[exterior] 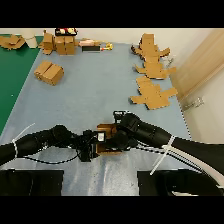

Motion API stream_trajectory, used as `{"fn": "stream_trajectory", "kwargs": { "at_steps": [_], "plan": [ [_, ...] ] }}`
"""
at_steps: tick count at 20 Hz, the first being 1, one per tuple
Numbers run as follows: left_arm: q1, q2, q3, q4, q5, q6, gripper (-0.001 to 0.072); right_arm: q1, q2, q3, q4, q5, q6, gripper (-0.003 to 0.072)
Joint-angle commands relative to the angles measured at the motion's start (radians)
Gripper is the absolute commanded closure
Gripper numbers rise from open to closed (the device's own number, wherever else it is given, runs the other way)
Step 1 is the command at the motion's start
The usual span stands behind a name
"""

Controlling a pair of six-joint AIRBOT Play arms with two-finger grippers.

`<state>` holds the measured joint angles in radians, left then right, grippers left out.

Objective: Fold the box.

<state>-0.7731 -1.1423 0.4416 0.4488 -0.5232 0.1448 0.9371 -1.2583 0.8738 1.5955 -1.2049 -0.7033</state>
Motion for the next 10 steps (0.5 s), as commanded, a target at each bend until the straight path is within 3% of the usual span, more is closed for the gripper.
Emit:
{"fn": "stream_trajectory", "kwargs": {
  "at_steps": [1, 3, 10],
  "plan": [
    [0.000, -0.001, 0.000, 0.000, -0.001, 0.000, 0.0348, 0.000, 0.026, 0.000, -0.011, -0.015, 0.006, 0.0416],
    [0.000, -0.001, 0.000, 0.000, -0.001, 0.000, 0.0348, -0.001, 0.046, 0.000, -0.023, -0.051, 0.019, 0.0384],
    [0.000, -0.001, 0.000, 0.000, 0.000, 0.000, 0.0348, -0.002, 0.089, 0.000, -0.051, -0.068, 0.034, 0.0383]
  ]
}}
